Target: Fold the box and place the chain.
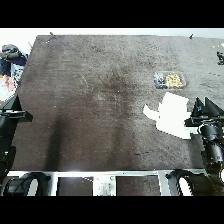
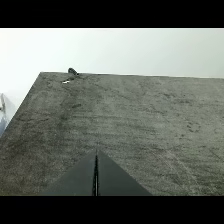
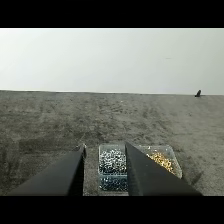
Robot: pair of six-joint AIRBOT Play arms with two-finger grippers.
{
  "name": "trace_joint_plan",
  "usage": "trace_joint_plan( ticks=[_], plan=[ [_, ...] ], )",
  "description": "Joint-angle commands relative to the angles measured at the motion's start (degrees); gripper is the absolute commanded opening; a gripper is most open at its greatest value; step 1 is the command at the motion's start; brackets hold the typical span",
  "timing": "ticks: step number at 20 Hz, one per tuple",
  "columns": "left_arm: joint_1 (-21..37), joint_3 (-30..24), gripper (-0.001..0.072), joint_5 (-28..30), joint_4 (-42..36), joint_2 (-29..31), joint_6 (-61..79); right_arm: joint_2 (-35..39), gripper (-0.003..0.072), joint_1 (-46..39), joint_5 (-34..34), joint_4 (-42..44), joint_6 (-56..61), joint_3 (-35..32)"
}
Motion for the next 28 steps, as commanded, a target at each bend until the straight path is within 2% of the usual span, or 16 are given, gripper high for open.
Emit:
trace_joint_plan(
  ticks=[1, 5, 9, 13, 15, 17, 19, 20, 23, 25, 28],
  plan=[
    [0.04, -0.02, 0.0011, 0.02, 0.02, 0.04, 0.00, 0.07, 0.0277, 0.02, 0.00, 0.02, 0.02, 0.00],
    [0.04, -0.02, 0.0011, 0.00, 0.02, 0.04, 0.00, 0.07, 0.0307, 0.02, -0.07, 0.11, 0.81, 0.28],
    [0.04, -0.02, 0.0011, 0.00, 0.02, 0.04, 0.00, -1.99, 0.0306, 0.02, -0.50, 0.68, 1.14, 4.66],
    [0.04, -0.02, 0.0011, 0.02, 0.02, 0.04, 0.00, -17.16, 0.0308, -0.09, -1.70, 0.68, 2.84, 14.16],
    [0.04, -0.02, 0.0011, 0.02, 0.02, 0.04, 0.00, -27.65, 0.0308, -0.72, -1.57, 0.70, 3.28, 20.55],
    [0.04, -0.02, 0.0010, 0.02, 0.02, 0.04, 0.00, -38.62, 0.0308, -4.79, 1.81, 0.68, 7.78, 27.06],
    [0.04, -0.02, 0.0010, 0.02, 0.02, 0.04, 0.00, -48.81, 0.0308, -13.46, 14.47, 0.35, 13.44, 32.89],
    [0.04, -0.02, 0.0010, 0.02, 0.02, 0.04, 0.00, -53.64, 0.0308, -19.23, 23.96, -0.98, 16.65, 35.65],
    [0.04, -0.02, 0.0011, 0.02, 0.02, 0.04, 0.00, -64.13, 0.0307, -35.87, 49.81, -12.15, 31.26, 44.15],
    [0.04, -0.02, 0.0011, 0.02, 0.02, 0.04, 0.00, -68.26, 0.0307, -44.50, 60.46, -22.60, 39.56, 49.92],
    [0.04, -0.02, 0.0010, 0.02, 0.02, 0.04, 0.00, -73.20, 0.0309, -52.65, 71.71, -38.88, 48.19, 57.57]
  ],
)
